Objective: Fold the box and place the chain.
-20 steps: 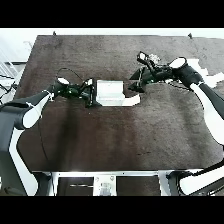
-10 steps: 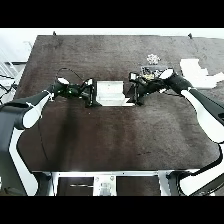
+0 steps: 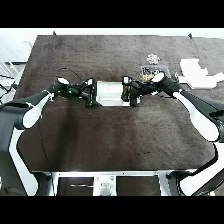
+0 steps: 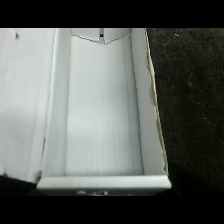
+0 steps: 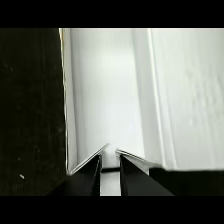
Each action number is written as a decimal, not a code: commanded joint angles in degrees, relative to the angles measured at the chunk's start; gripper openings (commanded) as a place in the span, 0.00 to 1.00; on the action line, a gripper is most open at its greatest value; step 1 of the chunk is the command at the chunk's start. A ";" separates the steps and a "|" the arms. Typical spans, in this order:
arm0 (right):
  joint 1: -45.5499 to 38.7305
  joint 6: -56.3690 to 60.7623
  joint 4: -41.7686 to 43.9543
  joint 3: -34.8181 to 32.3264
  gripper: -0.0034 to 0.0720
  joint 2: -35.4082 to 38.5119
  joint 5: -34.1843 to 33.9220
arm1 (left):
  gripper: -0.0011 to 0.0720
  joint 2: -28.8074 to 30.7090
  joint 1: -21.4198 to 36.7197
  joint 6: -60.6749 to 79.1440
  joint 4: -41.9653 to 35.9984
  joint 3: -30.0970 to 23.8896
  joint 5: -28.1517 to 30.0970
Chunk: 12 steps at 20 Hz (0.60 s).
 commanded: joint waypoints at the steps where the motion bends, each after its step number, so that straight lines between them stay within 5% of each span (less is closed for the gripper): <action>1: 1.09 -2.54 4.85 -0.04 0.24 -0.61 -0.98 | 0.50 0.04 -0.02 0.00 -0.02 0.02 0.00; 4: 1.16 -3.17 5.09 -0.02 0.26 -2.23 -1.01 | 0.50 0.04 -0.02 0.00 -0.02 0.02 -0.02; 6: 1.11 -3.72 5.27 -0.02 0.57 -2.97 -2.12 | 0.50 0.04 -0.02 0.00 -0.02 0.02 -0.02; 8: 1.07 -3.72 5.46 -0.02 0.70 -3.06 -3.34 | 0.50 0.04 -0.02 0.00 -0.02 0.02 -0.02; 9: 1.01 -3.69 5.46 -0.02 0.87 -3.06 -3.37 | 0.50 0.04 -0.02 -0.02 -0.02 0.02 -0.15; 12: 0.94 -3.45 5.38 -0.02 0.89 -3.04 -3.28 | 0.50 0.04 -0.02 0.00 -0.02 0.02 -0.37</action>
